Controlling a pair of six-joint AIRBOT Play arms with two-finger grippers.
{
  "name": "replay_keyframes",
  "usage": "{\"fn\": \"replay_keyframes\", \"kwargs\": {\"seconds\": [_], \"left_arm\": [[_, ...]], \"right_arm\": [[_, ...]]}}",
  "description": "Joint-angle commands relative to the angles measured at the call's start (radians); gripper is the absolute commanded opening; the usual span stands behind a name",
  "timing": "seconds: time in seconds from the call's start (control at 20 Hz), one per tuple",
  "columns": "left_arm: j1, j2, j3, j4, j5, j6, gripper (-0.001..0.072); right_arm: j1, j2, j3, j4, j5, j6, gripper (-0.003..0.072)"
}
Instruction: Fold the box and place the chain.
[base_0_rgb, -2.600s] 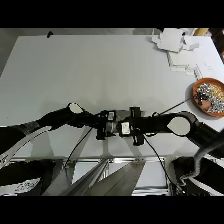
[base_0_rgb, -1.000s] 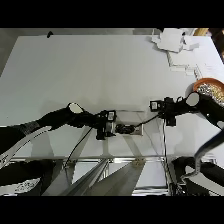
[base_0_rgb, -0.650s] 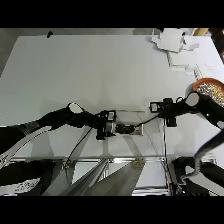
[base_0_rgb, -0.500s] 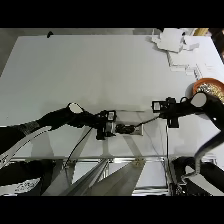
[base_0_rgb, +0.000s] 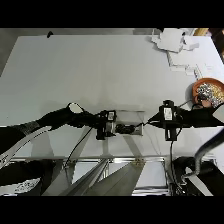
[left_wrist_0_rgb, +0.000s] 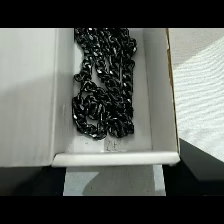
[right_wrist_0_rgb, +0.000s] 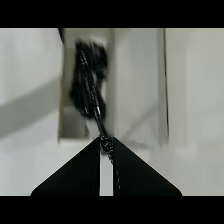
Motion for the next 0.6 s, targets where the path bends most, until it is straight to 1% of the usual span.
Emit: {"fn": "replay_keyframes", "kwargs": {"seconds": [0.0,0.15,0.3,0.35,0.4,0.45,0.5,0.55], "left_arm": [[0.001,0.001,0.001,0.0,0.0,0.0,0.0211],[0.001,0.001,0.001,0.0,0.0,0.0,0.0211],[0.001,0.001,0.001,0.0,0.0,0.0,0.0211],[0.001,0.001,0.001,0.0,0.0,0.0,0.0211],[0.001,0.001,0.001,0.0,0.0,0.0,0.0211],[0.001,0.001,0.001,0.0,0.001,0.0,0.0211],[0.001,0.001,0.001,0.0,0.0,0.0,0.0211],[0.001,0.001,0.001,0.0,0.0,0.0,0.0211]], "right_arm": [[0.177,0.031,0.0,0.105,-0.137,0.008,0.0019],[0.333,-0.01,0.0,0.105,-0.32,0.018,0.0019],[0.409,-0.114,0.0,0.099,-0.401,0.021,0.0023],[0.411,-0.153,0.0,0.093,-0.411,0.035,0.0069],[0.411,-0.192,0.0,0.073,-0.417,0.051,0.0147],[0.411,-0.214,0.0,0.036,-0.418,0.068,0.0202],[0.409,-0.217,0.001,-0.013,-0.409,0.074,0.0202],[0.399,-0.204,0.012,-0.081,-0.373,0.089,0.0202]]}}
